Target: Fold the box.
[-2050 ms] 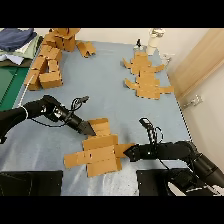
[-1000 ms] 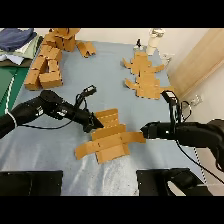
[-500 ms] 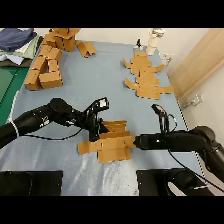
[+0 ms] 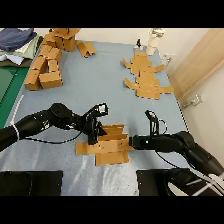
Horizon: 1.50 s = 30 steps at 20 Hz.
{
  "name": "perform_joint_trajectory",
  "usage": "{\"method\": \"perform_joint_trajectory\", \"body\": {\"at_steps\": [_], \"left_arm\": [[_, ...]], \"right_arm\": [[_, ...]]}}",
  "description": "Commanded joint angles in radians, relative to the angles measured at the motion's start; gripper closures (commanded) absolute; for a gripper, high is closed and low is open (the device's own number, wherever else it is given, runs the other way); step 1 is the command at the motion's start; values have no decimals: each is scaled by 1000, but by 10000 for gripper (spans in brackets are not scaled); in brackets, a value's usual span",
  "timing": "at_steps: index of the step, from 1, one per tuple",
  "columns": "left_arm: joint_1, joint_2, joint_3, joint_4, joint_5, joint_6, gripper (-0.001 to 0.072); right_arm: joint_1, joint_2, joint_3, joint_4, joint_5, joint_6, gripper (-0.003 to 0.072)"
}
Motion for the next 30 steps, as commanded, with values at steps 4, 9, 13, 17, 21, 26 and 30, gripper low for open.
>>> {"method": "perform_joint_trajectory", "body": {"at_steps": [4,9,13,17,21,26,30], "left_arm": [[0,1,-3,-2,3,19,697],[0,1,-3,-2,-1,19,697],[0,1,-14,-2,3,23,696],[0,1,-33,-3,4,46,697],[0,1,-33,-3,4,82,696],[0,2,-24,-3,8,110,697],[0,2,0,-2,-16,128,696]], "right_arm": [[22,-194,-10,-45,109,-1,683],[32,-181,-6,-49,109,-1,684],[34,-100,30,-26,66,-1,683],[34,21,99,-30,-90,0,682],[34,74,115,-58,-158,47,682],[34,62,115,-100,-154,48,682],[34,60,115,-126,-122,75,682]]}}
